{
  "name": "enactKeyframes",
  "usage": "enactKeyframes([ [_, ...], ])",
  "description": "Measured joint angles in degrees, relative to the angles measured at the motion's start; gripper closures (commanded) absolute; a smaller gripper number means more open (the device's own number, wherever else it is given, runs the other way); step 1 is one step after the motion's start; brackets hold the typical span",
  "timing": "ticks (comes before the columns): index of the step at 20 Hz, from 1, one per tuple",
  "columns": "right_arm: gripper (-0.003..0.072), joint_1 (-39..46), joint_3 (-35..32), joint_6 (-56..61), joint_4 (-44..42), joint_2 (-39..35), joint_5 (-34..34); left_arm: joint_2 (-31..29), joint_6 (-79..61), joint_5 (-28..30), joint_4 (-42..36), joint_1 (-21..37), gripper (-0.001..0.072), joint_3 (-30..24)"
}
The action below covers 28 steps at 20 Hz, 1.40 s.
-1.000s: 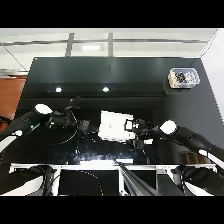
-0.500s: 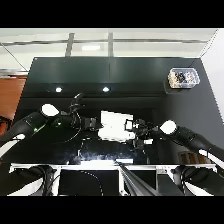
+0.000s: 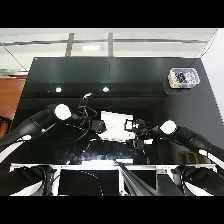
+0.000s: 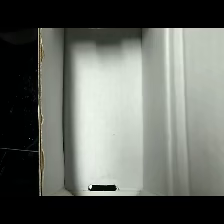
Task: Fold the box and place the chain.
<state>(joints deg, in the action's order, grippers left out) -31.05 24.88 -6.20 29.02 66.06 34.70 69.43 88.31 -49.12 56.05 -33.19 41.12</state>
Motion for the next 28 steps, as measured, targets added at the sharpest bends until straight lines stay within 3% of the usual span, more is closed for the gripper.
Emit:
enactKeyframes([
  [2, 0.0276, 0.0, 0.0, 0.0, 0.0, 0.0, 0.0, 1.3, 7.7, -1.7, 7.7, -3.5, 0.0144, 2.2],
  [5, 0.0276, 0.0, 0.0, 0.0, 0.0, 0.0, 0.0, 4.0, 18.2, -5.2, 18.6, -8.0, 0.0153, 5.9],
  [9, 0.0276, 0.0, 0.0, 0.0, 0.0, 0.0, 0.0, 7.7, 27.9, -8.0, 26.6, -12.4, 0.0159, 10.6],
  [10, 0.0276, 0.0, 0.0, 0.0, 0.0, 0.0, 0.0, 8.5, 30.0, -8.6, 27.9, -13.2, 0.0237, 11.5],
  [11, 0.0276, 0.0, 0.0, 0.0, 0.0, 0.0, 0.0, 9.3, 31.6, -8.7, 28.7, -13.9, 0.0330, 12.3],
  [13, 0.0276, 0.0, 0.0, 0.0, 0.0, 0.0, 0.0, 10.6, 33.9, -8.9, 29.9, -14.9, 0.0438, 13.5],
  [15, 0.0276, 0.0, 0.0, 0.0, 0.0, 0.0, 0.0, 11.4, 35.4, -9.0, 30.3, -15.5, 0.0453, 14.1],
  [17, 0.0276, 0.0, 0.0, 0.0, 0.0, 0.0, 0.0, 11.8, 36.7, -9.4, 30.3, -15.8, 0.0531, 14.5],
  [20, 0.0276, 0.0, 0.0, 0.0, 0.0, 0.0, 0.0, 12.1, 37.9, -9.4, 30.3, -16.0, 0.0541, 14.8],
  [24, 0.0275, 0.0, 0.0, 0.1, 0.0, 0.0, 0.0, 12.2, 39.5, -9.4, 30.3, -16.1, 0.0681, 14.9],
  [27, 0.0276, 0.0, 0.0, 0.1, 0.0, 0.0, 0.1, 12.2, 39.6, -9.4, 29.8, -16.3, 0.0679, 14.9],
  [28, 0.0276, 0.0, 0.0, 0.1, 0.0, 0.0, 0.1, 12.2, 39.6, -9.4, 29.7, -16.3, 0.0622, 14.9],
])
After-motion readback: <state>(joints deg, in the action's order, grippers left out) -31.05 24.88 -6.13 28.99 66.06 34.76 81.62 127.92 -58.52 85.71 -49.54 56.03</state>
